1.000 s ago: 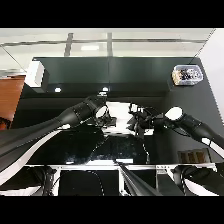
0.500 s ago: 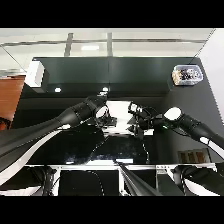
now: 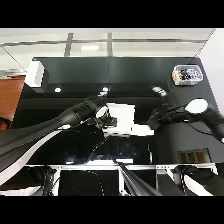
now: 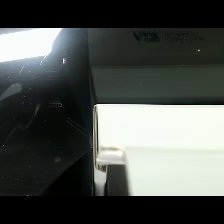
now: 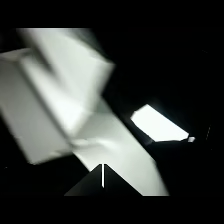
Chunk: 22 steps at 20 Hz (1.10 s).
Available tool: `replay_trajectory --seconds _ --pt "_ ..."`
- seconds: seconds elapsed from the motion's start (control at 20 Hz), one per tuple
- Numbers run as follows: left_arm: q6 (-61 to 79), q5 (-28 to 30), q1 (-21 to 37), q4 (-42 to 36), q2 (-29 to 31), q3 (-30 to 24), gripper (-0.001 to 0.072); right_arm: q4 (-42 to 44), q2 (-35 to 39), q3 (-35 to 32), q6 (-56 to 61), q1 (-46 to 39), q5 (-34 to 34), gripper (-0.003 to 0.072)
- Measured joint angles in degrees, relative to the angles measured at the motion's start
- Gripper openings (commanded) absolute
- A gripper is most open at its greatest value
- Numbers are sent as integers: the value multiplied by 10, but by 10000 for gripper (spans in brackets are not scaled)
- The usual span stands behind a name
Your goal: Fold the box and place the chain.
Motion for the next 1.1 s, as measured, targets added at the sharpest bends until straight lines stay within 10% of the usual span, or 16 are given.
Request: replay_trajectory --seconds 0.35,0.8,0.95,1.1 --pt "0 -1 0 1 0 0 26 7 -11 -85 216 -245 11 16" --pt "0 -1 0 1 0 0 26 198 -142 -119 50 -134 49 44" --pt "-1 -1 0 1 0 0 26 221 -153 -98 20 -110 61 622" --pt "-1 -1 0 1 0 0 25 222 -157 -71 8 -102 97 619"
